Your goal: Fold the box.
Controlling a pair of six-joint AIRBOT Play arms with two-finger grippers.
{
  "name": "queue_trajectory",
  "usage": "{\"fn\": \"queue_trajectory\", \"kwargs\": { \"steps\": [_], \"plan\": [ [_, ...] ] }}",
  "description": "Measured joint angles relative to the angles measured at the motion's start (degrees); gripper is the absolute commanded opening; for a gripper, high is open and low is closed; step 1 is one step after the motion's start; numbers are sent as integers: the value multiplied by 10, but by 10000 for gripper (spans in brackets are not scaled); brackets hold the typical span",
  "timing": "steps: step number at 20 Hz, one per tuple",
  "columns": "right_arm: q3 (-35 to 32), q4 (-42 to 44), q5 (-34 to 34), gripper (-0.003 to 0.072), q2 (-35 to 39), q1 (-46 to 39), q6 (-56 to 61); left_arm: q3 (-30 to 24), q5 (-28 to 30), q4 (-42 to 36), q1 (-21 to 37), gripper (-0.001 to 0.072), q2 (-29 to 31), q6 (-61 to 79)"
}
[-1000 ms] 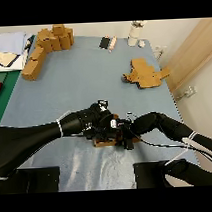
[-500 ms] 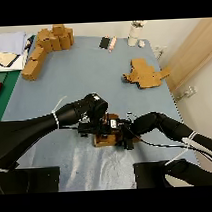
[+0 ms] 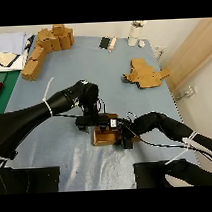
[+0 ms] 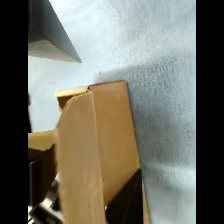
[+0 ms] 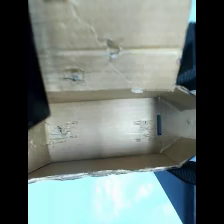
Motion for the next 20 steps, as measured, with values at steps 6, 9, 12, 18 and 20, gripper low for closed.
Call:
{"fn": "queue_trajectory", "kwargs": {
  "steps": [6,9,12,18,20],
  "plan": [
    [0,-2,-2,503,0,0,-1,5,-31,-48,78,71,0,40],
    [0,-2,-2,503,-1,0,-1,6,-43,-55,107,13,0,106],
    [0,-1,-2,503,-1,0,-1,1,-46,-63,118,13,9,227],
    [0,-1,-2,503,-1,0,-1,-108,19,-97,146,13,103,504],
    [0,-1,-2,503,0,0,-1,-170,26,-120,176,14,136,601]
  ]
}}
